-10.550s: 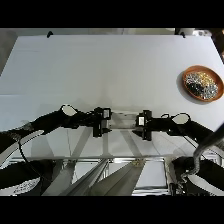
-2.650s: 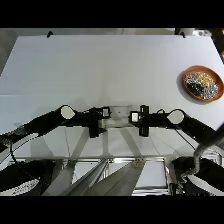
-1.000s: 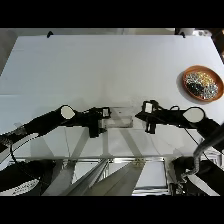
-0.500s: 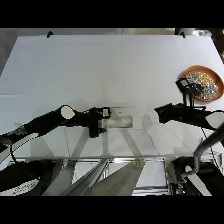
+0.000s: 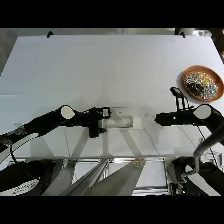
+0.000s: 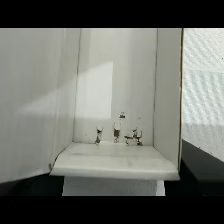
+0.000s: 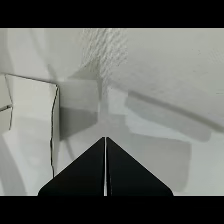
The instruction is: Fold the box and place the chain.
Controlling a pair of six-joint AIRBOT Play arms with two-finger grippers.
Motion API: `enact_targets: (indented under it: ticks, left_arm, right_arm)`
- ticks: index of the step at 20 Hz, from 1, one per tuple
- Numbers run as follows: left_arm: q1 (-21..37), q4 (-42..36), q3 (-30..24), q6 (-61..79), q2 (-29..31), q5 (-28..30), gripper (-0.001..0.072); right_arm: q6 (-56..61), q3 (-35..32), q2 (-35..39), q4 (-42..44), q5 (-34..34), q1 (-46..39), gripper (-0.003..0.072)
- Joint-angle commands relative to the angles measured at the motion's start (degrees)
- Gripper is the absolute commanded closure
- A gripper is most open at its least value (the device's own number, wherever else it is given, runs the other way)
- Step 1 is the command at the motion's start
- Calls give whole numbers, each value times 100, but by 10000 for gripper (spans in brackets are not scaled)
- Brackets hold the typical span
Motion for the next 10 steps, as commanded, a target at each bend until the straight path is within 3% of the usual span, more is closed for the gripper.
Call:
enact_targets:
  ticks: [1,5,10]
  left_arm:
    - [2,0,-4,2,-2,2,502]
    - [2,2,-4,2,-2,0,502]
    - [2,0,-4,2,-2,0,502]
  right_arm:
    - [-518,-4,-664,688,39,-4,670]
    - [-1191,-4,-809,1565,254,-4,670]
    - [-1250,-4,-813,1641,278,332,670]
